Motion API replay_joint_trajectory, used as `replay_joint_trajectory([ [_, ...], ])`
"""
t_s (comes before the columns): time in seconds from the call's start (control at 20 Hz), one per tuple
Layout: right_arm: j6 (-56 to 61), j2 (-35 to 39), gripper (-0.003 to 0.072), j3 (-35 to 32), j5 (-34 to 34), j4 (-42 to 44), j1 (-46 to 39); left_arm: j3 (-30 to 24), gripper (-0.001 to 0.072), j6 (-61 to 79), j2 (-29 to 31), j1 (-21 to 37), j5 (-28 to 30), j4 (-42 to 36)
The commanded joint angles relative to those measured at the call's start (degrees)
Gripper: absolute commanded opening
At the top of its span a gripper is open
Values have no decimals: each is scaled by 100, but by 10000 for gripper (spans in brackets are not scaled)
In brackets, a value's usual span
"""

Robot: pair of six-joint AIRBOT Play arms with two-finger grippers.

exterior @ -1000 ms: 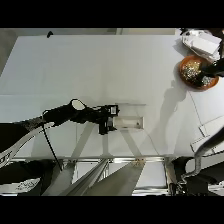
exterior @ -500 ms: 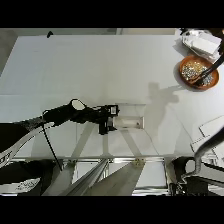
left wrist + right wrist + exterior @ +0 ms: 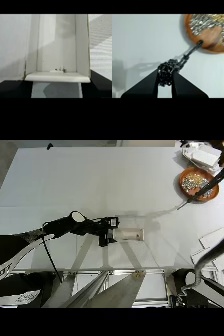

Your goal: Fold the box and place the chain.

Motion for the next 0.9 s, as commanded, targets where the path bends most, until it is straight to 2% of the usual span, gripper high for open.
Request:
replay_joint_trajectory([
  [0.0,-9,96,13,-35,824,885,70,2,476,2,4,4,0,2],
  [0.2,-9,391,13,-833,772,918,920,2,476,2,4,4,0,2],
  [0.35,-4,588,13,-1432,485,918,1735,2,476,0,4,4,0,2],
  [0.6,57,649,13,-1449,444,918,2712,2,476,0,4,4,2,2],
  [0.85,68,964,13,-1449,546,846,2898,2,476,2,4,4,0,2],
])
